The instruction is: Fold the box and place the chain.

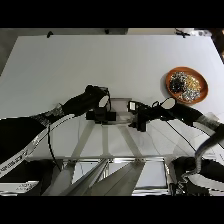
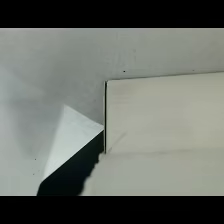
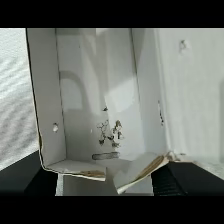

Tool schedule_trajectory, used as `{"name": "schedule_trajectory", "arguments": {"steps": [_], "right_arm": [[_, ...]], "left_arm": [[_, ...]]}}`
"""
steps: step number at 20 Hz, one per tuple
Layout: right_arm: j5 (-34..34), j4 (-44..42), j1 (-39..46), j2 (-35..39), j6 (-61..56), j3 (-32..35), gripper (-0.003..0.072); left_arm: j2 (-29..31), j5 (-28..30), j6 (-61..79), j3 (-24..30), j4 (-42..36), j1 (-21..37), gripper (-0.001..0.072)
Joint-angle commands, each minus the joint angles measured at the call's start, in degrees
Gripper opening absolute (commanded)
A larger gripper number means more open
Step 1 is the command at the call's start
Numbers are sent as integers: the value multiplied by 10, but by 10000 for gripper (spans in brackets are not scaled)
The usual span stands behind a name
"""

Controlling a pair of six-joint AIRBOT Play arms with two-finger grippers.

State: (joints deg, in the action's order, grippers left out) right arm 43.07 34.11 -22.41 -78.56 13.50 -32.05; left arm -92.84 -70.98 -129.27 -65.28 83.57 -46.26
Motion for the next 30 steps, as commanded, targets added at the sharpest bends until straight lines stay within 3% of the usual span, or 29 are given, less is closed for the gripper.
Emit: {"name": "schedule_trajectory", "arguments": {"steps": [1,2,3,4,5,15,16,17,19,21,24,27,30], "right_arm": [[0,1,0,1,1,0,521],[0,1,0,1,1,0,521],[0,1,0,1,1,0,521],[0,1,0,1,1,0,521],[0,1,0,1,1,0,521],[0,1,0,1,1,0,521],[0,1,0,1,1,0,521],[0,1,0,1,1,0,521],[0,1,0,1,1,0,521],[0,1,0,1,1,0,521],[0,1,0,1,1,0,521],[0,1,0,1,1,0,521],[0,1,0,1,1,0,521]], "left_arm": [[6,18,24,6,-12,0,6],[9,27,33,6,-26,0,15],[13,34,40,6,-40,0,101],[18,38,50,6,-49,0,278],[24,40,51,6,-54,0,345],[141,29,191,6,-62,50,352],[159,26,241,7,-62,63,418],[180,21,301,8,-62,77,567],[222,6,480,16,-74,107,678],[262,2,668,57,-93,140,689],[304,23,894,165,-163,186,690],[308,86,1102,270,-245,195,690],[290,165,1244,315,-321,196,695]]}}
